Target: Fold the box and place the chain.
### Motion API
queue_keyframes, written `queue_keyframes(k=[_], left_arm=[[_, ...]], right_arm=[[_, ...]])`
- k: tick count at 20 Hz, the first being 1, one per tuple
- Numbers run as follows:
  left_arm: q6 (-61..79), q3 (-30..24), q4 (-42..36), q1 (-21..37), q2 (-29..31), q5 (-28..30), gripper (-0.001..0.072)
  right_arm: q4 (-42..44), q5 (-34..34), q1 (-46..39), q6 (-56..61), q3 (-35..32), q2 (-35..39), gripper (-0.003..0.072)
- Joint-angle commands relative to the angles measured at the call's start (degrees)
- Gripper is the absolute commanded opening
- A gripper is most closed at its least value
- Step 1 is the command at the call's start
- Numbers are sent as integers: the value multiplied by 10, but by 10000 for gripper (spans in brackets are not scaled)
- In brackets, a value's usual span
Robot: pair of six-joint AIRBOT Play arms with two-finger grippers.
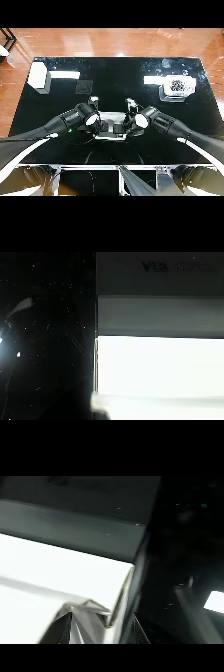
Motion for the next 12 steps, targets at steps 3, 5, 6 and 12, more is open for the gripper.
queue_keyframes(k=[3, 5, 6, 12], left_arm=[[1, 0, 0, 0, 0, 1, 17], [1, 0, 0, 0, 0, 1, 16], [1, 0, 0, 0, 0, 1, 17], [1, 0, 0, 0, 0, 1, 17]], right_arm=[[-42, 33, 7, 48, 24, -15, 417], [-40, 35, 7, 51, 24, -24, 333], [-39, 35, 7, 51, 24, -26, 332], [-40, 34, 7, 58, 24, -31, 293]])
